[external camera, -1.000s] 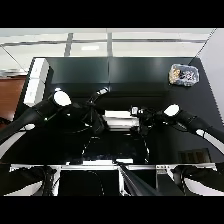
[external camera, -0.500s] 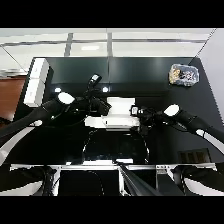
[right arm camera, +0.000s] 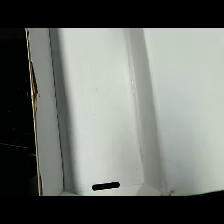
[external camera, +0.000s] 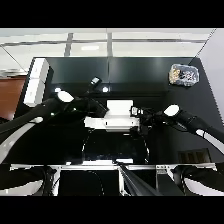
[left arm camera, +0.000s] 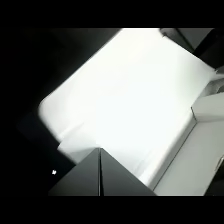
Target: Fold the box and place the chain.
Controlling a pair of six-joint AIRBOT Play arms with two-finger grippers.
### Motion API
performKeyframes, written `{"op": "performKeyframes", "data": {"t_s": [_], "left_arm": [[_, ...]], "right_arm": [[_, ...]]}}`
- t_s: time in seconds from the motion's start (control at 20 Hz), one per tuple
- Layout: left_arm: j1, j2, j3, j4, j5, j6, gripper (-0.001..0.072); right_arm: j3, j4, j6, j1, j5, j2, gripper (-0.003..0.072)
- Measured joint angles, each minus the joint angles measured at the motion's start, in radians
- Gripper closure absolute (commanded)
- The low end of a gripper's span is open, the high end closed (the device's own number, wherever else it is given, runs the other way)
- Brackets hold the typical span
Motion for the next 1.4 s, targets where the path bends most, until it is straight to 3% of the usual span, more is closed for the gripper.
{"op": "performKeyframes", "data": {"t_s": [0.15,0.3,0.4,0.45,0.5,0.7,1.0,1.2,1.35,1.4], "left_arm": [[0.042,0.122,-0.021,0.099,-0.015,-0.041,0.0688],[0.048,0.217,-0.105,0.186,-0.026,-0.012,0.0664],[0.036,0.245,-0.15,0.218,-0.065,0.104,0.0349],[0.025,0.253,-0.166,0.239,-0.092,0.182,0.0124],[0.012,0.258,-0.176,0.254,-0.097,0.26,-0.0006],[-0.036,0.248,-0.196,0.306,-0.03,0.495,0.0002],[-0.055,0.15,-0.169,0.291,0.01,0.603,0.0027],[-0.056,0.1,-0.129,0.239,-0.02,0.668,0.0355],[-0.056,0.085,-0.116,0.218,-0.052,0.703,0.0424],[-0.056,0.083,-0.113,0.214,-0.067,0.71,0.0523]], "right_arm": [[0.0,0.0,0.001,0.0,-0.002,0.0,0.0679],[0.0,0.001,0.002,0.0,-0.003,0.0,0.0679],[0.0,0.002,0.003,0.0,-0.004,0.0,0.0679],[0.0,0.002,0.003,0.0,-0.005,0.0,0.0679],[0.0,0.002,0.004,0.0,-0.005,0.0,0.0679],[0.0,0.003,0.004,0.0,-0.007,0.0,0.0679],[0.0,0.003,0.004,0.0,-0.008,0.0,0.0679],[0.0,0.003,0.004,0.0,-0.008,0.0,0.0679],[0.0,0.003,0.003,0.0,-0.008,0.0,0.0679],[0.0,0.003,0.003,0.0,-0.008,0.0,0.0679]]}}
